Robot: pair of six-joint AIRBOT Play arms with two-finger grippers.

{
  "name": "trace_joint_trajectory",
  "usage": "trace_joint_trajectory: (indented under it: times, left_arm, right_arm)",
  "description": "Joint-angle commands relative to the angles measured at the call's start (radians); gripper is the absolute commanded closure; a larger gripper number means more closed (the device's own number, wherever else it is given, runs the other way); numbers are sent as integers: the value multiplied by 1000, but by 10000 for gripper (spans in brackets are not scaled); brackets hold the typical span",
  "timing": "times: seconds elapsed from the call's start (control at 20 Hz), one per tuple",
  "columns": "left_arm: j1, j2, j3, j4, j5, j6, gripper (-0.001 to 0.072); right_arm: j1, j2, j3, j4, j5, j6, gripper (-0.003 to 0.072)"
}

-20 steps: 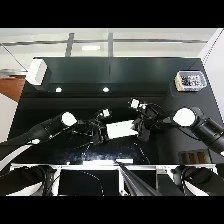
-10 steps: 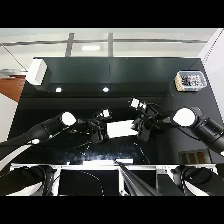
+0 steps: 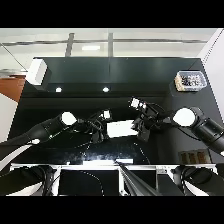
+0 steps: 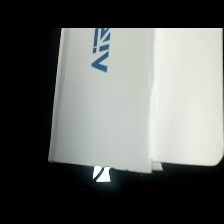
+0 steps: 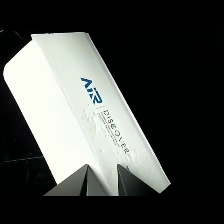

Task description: Fold the box and place the chain.

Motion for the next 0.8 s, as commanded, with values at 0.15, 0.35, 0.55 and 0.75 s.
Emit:
trace_joint_trajectory:
  times: [0.15,0.35,0.55,0.75]
  left_arm:
    - [0,-8,1,-37,4,70,276]
    - [0,-8,2,-37,3,108,310]
    - [0,-8,2,-37,-1,116,310]
    - [0,-8,2,-37,-1,115,310]
  right_arm:
    - [1,0,0,0,0,1,463]
    - [1,0,1,3,-35,0,-5]
    - [1,0,5,1,-63,-71,-4]
    - [1,-2,16,0,1,-167,-3]
